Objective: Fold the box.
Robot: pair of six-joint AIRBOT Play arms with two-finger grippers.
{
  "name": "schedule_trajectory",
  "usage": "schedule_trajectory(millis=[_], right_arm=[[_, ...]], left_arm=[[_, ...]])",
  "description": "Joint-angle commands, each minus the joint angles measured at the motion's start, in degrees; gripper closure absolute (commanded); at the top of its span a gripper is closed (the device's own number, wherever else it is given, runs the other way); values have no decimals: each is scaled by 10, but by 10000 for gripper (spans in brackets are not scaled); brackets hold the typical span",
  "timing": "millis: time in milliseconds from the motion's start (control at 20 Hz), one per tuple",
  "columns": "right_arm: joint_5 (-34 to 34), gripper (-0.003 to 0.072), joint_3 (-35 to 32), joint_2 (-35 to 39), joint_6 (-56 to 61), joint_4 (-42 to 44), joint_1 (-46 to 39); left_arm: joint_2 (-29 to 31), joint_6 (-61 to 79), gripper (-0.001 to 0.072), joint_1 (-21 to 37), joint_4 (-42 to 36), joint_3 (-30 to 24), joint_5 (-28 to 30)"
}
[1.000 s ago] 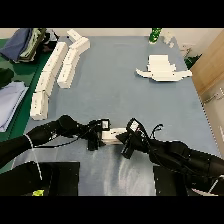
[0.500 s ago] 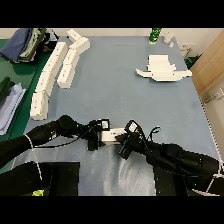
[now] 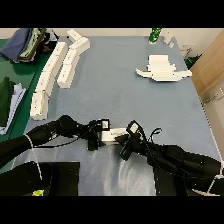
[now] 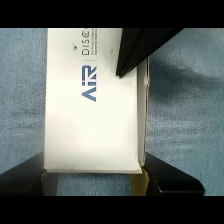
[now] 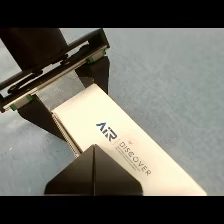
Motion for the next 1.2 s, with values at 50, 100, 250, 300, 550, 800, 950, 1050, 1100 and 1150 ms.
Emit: schedule_trajectory(millis=[50,100,250,300,550,800,950,1050,1100,1150], right_arm=[[47,677,6,39,-42,-9,-22],[47,677,6,45,-55,-9,-30],[39,677,7,54,-65,-9,-59],[23,677,9,56,-65,-9,-72],[-265,678,111,47,-63,-41,-192],[-571,678,318,-35,129,-186,-306],[-714,677,414,-109,282,-222,-348],[-751,677,438,-139,318,-222,-359],[-752,677,438,-145,322,-220,-359],[-758,677,438,-148,322,-210,-359]], left_arm=[[0,1,262,0,0,0,0],[0,1,262,0,0,0,0],[0,1,262,0,0,0,0],[0,1,262,0,0,0,0],[0,1,262,0,0,0,0],[0,1,262,0,0,0,0],[0,1,262,0,0,0,0],[0,1,262,0,0,0,1],[0,1,262,0,0,0,1],[0,1,262,0,0,0,1]])
